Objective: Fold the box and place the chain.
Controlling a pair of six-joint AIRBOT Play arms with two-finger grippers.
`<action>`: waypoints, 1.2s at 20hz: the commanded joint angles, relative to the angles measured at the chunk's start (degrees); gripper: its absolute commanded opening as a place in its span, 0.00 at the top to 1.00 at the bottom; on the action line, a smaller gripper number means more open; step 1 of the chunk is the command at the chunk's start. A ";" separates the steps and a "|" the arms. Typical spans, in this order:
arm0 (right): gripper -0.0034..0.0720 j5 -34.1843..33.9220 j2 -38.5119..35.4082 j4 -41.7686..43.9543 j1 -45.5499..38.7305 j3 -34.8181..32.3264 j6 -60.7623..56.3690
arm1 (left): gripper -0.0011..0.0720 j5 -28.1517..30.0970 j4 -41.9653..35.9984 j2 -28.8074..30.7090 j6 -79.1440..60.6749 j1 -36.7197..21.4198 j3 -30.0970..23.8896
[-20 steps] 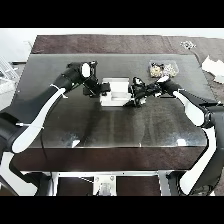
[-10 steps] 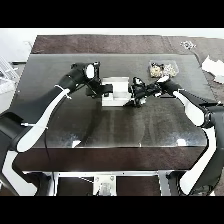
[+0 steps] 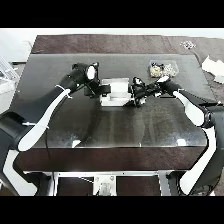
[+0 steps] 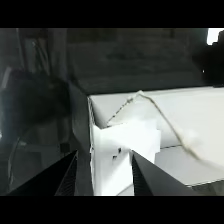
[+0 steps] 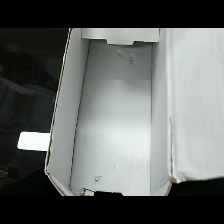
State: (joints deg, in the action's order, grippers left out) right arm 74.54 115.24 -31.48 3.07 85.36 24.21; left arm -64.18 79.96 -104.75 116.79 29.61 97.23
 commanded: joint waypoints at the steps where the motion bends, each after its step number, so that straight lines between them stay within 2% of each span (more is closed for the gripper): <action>1: 0.19 0.04 -0.02 -0.02 0.00 0.00 -0.02 | 0.46 0.09 1.92 -0.04 0.68 0.46 0.02; 7: 0.19 0.04 -0.02 -0.04 0.00 0.00 -0.02 | 0.46 -1.14 2.62 -1.46 1.42 2.10 2.16; 14: 0.19 0.04 -0.02 -0.02 0.00 0.00 -0.02 | 0.46 -8.37 6.51 -6.12 3.19 4.42 9.11; 24: 0.19 0.02 -0.02 -0.02 0.00 0.00 -0.02 | 0.46 -9.75 9.75 -7.17 4.35 4.85 9.42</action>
State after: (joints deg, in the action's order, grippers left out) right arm 74.56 115.24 -31.55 3.07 85.36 24.21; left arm -73.43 88.38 -111.77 120.68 34.24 106.52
